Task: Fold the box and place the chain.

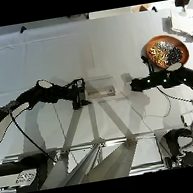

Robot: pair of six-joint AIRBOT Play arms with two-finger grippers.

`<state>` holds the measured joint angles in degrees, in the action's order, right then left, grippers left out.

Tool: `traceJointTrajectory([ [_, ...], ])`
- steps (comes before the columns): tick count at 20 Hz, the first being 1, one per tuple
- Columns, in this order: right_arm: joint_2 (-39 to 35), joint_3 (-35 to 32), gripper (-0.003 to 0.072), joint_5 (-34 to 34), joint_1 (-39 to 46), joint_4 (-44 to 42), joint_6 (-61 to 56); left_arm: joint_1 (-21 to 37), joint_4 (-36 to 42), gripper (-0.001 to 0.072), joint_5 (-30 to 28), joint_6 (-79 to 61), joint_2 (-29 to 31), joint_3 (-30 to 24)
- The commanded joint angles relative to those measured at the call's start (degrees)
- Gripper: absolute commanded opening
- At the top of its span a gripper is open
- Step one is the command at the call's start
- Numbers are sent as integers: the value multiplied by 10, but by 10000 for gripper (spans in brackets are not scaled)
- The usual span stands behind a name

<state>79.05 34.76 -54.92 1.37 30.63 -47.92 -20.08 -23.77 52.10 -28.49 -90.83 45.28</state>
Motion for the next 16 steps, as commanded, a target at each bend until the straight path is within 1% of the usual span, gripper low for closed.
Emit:
traceJointTrajectory([
  [1, 4, 0, 6, 1, -17, -10, 4, 0, 0, 210, 0, 0, 0, 0],
  [5, 3, 0, 8, -31, -18, -29, 10, 0, 0, 210, 0, 0, 0, 0],
  [8, 2, 0, 10, -58, -18, -79, 14, 0, 0, 210, 0, 0, 0, 0],
  [9, 1, 0, 24, -64, -18, -96, 15, 0, 0, 210, 0, 0, 0, 0],
  [10, 1, 0, 97, -67, -18, -107, 15, 0, 0, 210, 0, 0, 0, 0],
  [12, 1, 0, 202, -67, -18, -115, 15, 0, 0, 210, 0, 0, 0, 0],
  [14, 1, 0, 202, -68, -18, -115, 20, 0, 0, 210, 0, 0, 0, 0],
  [15, 1, 0, 219, -70, -19, -115, 22, 0, 0, 210, 0, 0, 0, 0],
  [16, 1, 0, 273, -71, -23, -115, 26, 0, 0, 210, 0, 0, 0, 0],
])
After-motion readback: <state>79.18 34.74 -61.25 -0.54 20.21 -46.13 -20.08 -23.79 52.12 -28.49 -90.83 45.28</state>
